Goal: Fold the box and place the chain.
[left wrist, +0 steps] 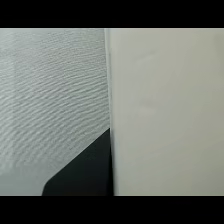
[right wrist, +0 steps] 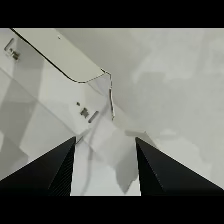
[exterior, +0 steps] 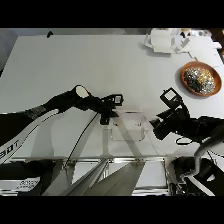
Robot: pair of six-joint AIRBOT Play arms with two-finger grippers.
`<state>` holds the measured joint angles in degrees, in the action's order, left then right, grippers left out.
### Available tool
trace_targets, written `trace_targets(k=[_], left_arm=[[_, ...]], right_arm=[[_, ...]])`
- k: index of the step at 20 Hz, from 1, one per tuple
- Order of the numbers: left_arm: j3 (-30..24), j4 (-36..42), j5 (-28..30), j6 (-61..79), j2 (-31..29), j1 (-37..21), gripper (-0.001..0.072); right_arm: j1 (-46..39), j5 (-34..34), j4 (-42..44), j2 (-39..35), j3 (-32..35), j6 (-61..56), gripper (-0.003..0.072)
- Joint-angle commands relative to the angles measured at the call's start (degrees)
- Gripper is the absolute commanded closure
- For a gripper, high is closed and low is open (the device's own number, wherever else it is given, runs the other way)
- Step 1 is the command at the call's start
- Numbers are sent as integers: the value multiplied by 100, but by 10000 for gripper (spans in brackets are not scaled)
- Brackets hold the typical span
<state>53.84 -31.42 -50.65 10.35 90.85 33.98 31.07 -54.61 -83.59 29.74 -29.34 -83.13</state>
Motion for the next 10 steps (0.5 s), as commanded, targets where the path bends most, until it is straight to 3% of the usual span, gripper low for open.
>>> trace_targets(k=[1, 10], left_arm=[[-2, 9, 114, 15, 11, 2, 705], [-2, 2, 114, 13, 39, 4, 697]], right_arm=[[0, -2, 2, 4, 2, 0, 277], [0, -2, 2, 4, 2, 0, 277]])
